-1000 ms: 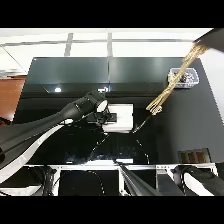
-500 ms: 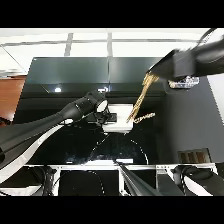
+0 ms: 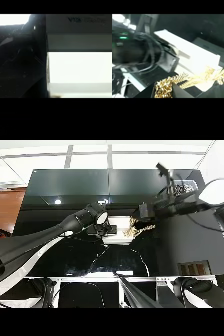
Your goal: Fold the box and place the chain.
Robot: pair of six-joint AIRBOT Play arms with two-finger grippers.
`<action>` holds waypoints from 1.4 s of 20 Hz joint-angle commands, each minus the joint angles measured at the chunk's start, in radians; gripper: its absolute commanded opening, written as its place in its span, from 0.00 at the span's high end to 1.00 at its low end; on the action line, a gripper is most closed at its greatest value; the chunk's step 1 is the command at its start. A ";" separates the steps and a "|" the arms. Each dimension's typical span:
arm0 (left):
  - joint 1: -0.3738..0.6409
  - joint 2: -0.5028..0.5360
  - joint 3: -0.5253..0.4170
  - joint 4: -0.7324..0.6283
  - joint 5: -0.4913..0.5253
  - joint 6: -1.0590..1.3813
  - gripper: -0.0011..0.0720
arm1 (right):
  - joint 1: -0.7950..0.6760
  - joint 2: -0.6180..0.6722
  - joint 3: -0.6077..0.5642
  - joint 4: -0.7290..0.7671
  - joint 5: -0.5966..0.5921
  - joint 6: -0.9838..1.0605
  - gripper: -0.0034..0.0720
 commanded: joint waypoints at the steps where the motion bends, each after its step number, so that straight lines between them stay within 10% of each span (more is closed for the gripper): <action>1: 0.000 -0.001 0.000 0.001 0.000 0.000 0.94 | 0.022 -0.001 -0.139 -0.003 -0.140 0.002 0.84; 2: 0.000 -0.001 0.000 0.001 0.000 0.000 0.94 | 0.010 0.000 -0.137 -0.015 -0.132 0.001 0.58; 3: 0.000 -0.001 0.000 0.001 0.000 0.000 0.95 | -0.021 0.003 -0.124 -0.023 -0.095 -0.008 0.52; 9: 0.000 -0.001 0.000 0.001 0.000 0.000 0.94 | -0.195 0.061 -0.159 -0.321 0.076 -0.281 0.52; 11: 0.000 -0.001 0.000 0.001 0.000 0.000 0.94 | -0.159 0.061 -0.267 -0.304 -0.058 -0.473 0.00; 15: 0.000 -0.001 0.000 0.001 0.002 0.000 0.94 | -0.026 0.029 -0.436 -0.305 -0.462 -1.106 0.00; 20: 0.000 -0.001 0.000 0.001 0.002 0.000 0.94 | -0.040 -0.142 -0.418 -0.063 -0.451 -1.564 0.00; 28: 0.000 -0.001 0.000 0.001 0.002 0.000 0.94 | -0.076 -0.278 -0.339 0.093 -0.357 -1.690 0.00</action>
